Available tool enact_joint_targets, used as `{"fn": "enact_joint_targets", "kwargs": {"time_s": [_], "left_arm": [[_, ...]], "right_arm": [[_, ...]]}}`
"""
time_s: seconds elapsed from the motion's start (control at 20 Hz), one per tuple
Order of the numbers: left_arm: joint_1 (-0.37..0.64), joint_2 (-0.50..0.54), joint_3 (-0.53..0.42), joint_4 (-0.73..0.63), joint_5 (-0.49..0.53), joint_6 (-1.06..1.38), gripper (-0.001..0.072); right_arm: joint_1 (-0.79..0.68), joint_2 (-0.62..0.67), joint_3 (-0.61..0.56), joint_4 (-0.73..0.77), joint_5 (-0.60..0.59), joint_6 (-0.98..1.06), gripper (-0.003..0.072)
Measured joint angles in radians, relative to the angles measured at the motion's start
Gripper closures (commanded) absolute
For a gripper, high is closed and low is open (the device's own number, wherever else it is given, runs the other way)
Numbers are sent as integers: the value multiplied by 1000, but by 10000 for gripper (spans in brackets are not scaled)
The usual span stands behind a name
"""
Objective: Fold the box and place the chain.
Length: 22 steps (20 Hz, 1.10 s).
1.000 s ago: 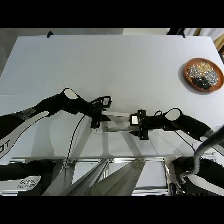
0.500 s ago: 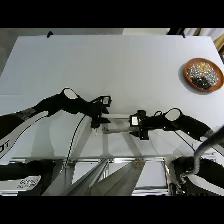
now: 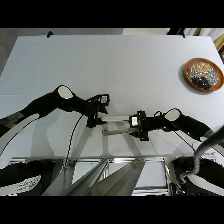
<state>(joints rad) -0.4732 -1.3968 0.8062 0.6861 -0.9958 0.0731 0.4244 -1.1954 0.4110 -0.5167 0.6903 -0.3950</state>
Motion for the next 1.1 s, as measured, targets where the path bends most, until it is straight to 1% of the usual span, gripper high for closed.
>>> {"fn": "enact_joint_targets", "kwargs": {"time_s": [0.15,0.3,0.35,0.45,0.5,0.6,0.75,0.85,0.95,1.05,1.1], "left_arm": [[0,76,0,128,1,-111,200],[0,185,0,238,0,-221,236],[0,230,0,266,-1,-255,336],[0,325,0,296,-11,-304,669],[-1,370,0,299,-24,-318,699],[-2,449,0,290,-54,-340,702],[-2,499,-1,248,-118,-358,703],[-7,490,-2,203,-167,-363,703],[-34,457,-2,166,-196,-365,703],[-85,409,-2,140,-197,-366,703],[-115,380,-2,132,-174,-366,703]], "right_arm": [[-1,0,0,0,-3,-2,302],[-1,0,0,0,0,-5,302],[0,0,0,0,0,-5,302],[-1,0,0,-1,0,-6,302],[0,0,0,-1,0,-6,302],[-1,0,0,-2,1,-6,302],[-1,0,0,-2,1,-6,302],[-1,0,0,-2,2,-6,302],[-1,0,0,-2,2,-6,302],[-1,0,0,-2,2,-6,302],[-1,0,0,-2,2,-6,302]]}}
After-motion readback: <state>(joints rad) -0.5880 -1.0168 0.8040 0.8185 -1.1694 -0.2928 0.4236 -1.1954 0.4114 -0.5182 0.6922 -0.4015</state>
